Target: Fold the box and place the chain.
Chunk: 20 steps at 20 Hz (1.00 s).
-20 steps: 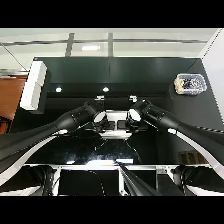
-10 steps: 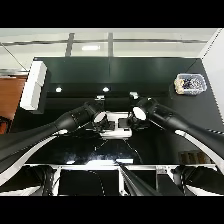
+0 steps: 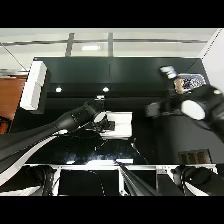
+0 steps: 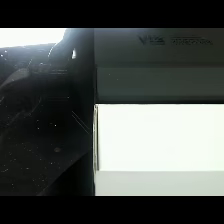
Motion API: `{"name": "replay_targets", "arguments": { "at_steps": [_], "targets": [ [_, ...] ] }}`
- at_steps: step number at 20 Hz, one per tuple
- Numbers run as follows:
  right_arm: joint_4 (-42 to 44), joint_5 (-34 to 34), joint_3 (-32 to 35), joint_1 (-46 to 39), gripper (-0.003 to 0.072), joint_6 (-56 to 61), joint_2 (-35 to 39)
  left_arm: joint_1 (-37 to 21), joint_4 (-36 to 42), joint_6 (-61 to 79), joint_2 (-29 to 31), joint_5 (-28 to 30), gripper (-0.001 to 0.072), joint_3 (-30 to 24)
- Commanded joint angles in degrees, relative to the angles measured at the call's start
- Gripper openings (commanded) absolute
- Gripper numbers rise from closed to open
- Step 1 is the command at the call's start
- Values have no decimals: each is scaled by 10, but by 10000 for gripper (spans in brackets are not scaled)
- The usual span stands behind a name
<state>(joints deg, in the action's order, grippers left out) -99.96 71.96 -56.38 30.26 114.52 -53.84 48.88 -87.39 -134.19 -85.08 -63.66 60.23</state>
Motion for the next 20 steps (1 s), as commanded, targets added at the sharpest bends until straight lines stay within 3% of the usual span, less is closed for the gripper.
{"name": "replay_targets", "arguments": {
  "at_steps": [1, 2, 3, 5, 7, 10, 12, 15, 16, 17, 20],
  "targets": [
    [-182, -38, 30, -104, 393, -14, 28, 0, 0, 0, 0, -1, 35, 0],
    [-182, -93, 53, -150, 444, -14, 28, 0, 0, 0, 0, -1, 35, 0],
    [-181, -141, 75, -193, 720, -14, 23, 0, 0, 0, 0, -1, 35, 0],
    [-129, -203, 108, -289, 720, -9, -10, 0, -1, 0, -1, 2, 35, 0],
    [-82, -249, 100, -365, 720, -10, -63, 0, -1, 0, -1, 2, 35, 0],
    [-44, -275, 9, -424, 720, -27, -154, 0, -1, 0, -1, 1, 35, 0],
    [10, -226, -95, -451, 720, -27, -239, 0, -1, 0, -1, 2, 35, 0],
    [71, -73, -289, -480, 717, -27, -386, 0, 0, 0, -1, 2, 35, 0],
    [69, -27, -346, -482, 589, -27, -428, 0, -1, 0, -1, 2, 35, 0],
    [66, 2, -392, -483, 580, -27, -464, 0, -1, 0, -1, 2, 35, 0],
    [65, -1, -462, -483, 580, -27, -523, 0, 0, 0, -1, 2, 35, 0]
  ]
}}
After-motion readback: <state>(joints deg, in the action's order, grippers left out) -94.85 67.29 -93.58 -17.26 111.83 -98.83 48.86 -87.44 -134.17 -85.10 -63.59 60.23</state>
